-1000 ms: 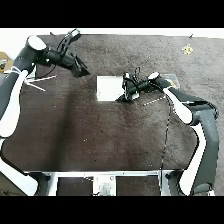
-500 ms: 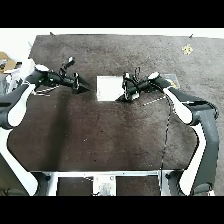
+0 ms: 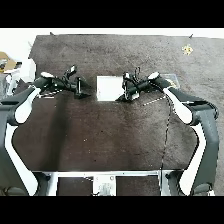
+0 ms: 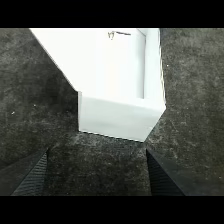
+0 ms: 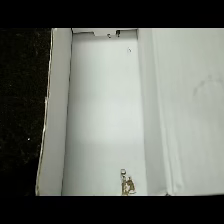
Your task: Fold the box and place the chain.
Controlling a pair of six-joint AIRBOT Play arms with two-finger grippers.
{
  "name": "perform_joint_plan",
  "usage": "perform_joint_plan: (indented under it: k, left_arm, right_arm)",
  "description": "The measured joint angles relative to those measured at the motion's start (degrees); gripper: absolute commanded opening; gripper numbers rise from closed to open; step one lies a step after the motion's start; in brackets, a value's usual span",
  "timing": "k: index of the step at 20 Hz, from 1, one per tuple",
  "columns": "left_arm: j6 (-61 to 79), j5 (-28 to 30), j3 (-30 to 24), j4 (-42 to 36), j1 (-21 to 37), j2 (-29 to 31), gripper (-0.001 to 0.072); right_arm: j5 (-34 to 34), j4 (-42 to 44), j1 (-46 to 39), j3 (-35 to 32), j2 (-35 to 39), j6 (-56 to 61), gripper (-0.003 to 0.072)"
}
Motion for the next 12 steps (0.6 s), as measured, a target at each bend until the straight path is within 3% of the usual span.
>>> perform_joint_plan:
  k: [5,12]
  left_arm:
    - [-0.1,-1.0,4.1,-1.4,-1.0,-3.1,0.0697]
    - [-0.4,-5.4,6.6,2.5,-3.1,-4.7,0.0701]
  right_arm:
    - [0.0,0.0,0.0,0.0,0.0,0.0,0.0448]
    - [0.0,0.0,0.0,0.0,0.0,0.0,0.0448]
